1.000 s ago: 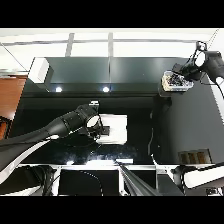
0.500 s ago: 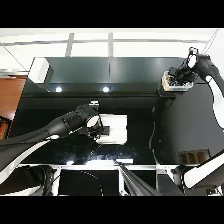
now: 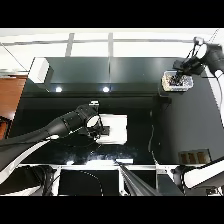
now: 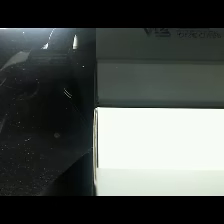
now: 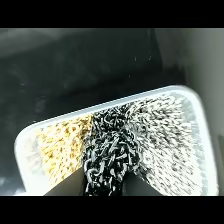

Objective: Fold the box and place the chain.

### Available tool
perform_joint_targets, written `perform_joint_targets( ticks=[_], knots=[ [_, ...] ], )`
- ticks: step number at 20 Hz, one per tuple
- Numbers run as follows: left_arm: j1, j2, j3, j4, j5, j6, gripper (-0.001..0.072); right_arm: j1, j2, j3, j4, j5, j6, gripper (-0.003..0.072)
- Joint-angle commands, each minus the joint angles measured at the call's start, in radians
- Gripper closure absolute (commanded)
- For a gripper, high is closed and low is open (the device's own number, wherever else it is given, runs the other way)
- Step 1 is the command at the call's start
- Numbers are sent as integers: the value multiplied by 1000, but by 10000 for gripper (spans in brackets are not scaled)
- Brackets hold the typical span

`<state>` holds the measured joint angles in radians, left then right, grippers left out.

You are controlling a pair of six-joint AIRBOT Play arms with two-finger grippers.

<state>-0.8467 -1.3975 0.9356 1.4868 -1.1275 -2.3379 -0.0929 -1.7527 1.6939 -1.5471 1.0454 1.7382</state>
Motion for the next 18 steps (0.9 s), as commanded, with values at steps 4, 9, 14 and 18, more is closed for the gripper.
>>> perform_joint_targets(
  ticks=[4, 9, 14, 18],
  knots=[
    [1, 0, 0, 0, 0, 0, 684, 0, 223, 6, 4, 20, -85, 677],
    [1, 0, 0, -4, 0, 0, 684, 23, 380, -14, 186, 295, -275, 679],
    [1, 0, 0, -5, 0, 0, 684, 51, 649, -306, 413, 403, -438, 679],
    [1, 0, 0, -5, 0, 0, 684, 52, 840, -554, 686, 475, -589, 679]
  ],
)
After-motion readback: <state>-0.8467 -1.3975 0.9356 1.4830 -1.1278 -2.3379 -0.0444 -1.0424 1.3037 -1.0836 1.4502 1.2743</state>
